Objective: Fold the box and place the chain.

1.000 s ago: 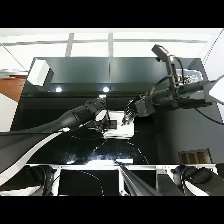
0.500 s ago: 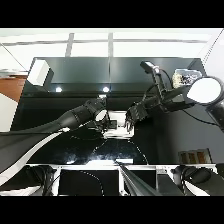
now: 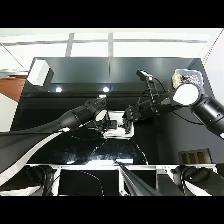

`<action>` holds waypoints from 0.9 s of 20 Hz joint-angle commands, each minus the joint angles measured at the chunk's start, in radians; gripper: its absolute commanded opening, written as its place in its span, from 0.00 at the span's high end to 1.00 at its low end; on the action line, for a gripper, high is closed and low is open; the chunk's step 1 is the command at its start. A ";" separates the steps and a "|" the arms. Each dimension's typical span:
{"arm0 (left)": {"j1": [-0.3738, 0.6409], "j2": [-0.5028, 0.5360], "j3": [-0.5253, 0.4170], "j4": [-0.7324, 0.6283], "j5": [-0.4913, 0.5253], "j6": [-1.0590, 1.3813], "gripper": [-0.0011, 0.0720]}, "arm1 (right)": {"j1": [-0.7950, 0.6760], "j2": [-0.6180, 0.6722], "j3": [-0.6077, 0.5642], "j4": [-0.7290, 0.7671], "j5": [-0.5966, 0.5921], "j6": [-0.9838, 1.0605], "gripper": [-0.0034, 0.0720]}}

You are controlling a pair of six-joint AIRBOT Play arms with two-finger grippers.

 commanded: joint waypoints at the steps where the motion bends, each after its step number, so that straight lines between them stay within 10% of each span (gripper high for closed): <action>1: 0.000 0.000 0.000 -0.001 -0.007 0.000 0.95 | -0.010 -0.003 -0.003 0.001 0.017 -0.010 0.44; 10: 0.002 -0.001 0.000 -0.002 0.023 -0.040 0.95 | -0.285 0.169 -0.003 -0.188 0.187 -0.029 0.44; 11: 0.002 -0.001 0.001 -0.002 0.023 -0.043 0.90 | -0.297 0.171 -0.003 -0.188 0.197 -0.029 0.44; 13: 0.002 0.000 0.011 -0.007 0.014 -0.042 0.34 | -0.300 0.171 -0.004 -0.188 0.193 -0.035 0.44; 18: 0.016 0.034 0.100 -0.009 -0.087 0.158 0.32 | -0.300 0.171 -0.004 -0.188 0.186 -0.035 0.44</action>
